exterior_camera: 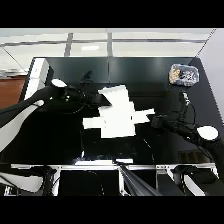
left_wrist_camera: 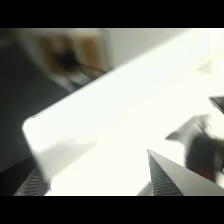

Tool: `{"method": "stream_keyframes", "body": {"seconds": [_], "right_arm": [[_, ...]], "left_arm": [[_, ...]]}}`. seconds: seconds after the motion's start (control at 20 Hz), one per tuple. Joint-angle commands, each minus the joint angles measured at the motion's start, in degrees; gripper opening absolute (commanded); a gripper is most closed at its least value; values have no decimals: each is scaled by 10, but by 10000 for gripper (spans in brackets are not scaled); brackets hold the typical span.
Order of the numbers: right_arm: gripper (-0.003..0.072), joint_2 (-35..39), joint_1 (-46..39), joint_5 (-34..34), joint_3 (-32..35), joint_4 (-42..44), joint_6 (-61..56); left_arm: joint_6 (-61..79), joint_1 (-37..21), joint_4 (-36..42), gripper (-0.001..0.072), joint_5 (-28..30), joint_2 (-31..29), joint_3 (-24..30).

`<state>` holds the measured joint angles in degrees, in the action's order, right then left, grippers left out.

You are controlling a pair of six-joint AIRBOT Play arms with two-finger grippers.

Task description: Fold the box and place the chain.

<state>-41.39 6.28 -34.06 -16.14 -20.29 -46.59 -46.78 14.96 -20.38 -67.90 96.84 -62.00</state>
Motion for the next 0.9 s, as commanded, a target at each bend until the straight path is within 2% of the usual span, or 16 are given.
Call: {"method": "stream_keyframes", "body": {"seconds": [0.0, 0.05, 0.25, 0.3, 0.65, 0.75, 0.85], "right_arm": [[15, 0, 4, 2, 1, 2, -1], [15, 0, 4, 2, 1, 2, -1], [15, 0, 4, 2, 1, 2, -1], [15, 0, 4, 2, 1, 2, -1], [15, 0, 4, -5, 1, -12, 0], [15, 0, 4, -8, 1, -18, 0], [15, 0, 4, -7, 1, -18, 0]], "left_arm": [[95, 0, 42, 685, -182, 75, -47], [106, 0, 33, 651, -205, 84, -57], [132, -2, -76, 390, -220, 86, -101], [132, -3, -96, 363, -218, 86, -112], [132, -3, -107, 346, -175, 87, -140], [132, -3, -107, 279, -170, 87, -140], [135, -3, -107, 260, -170, 87, -140]]}}
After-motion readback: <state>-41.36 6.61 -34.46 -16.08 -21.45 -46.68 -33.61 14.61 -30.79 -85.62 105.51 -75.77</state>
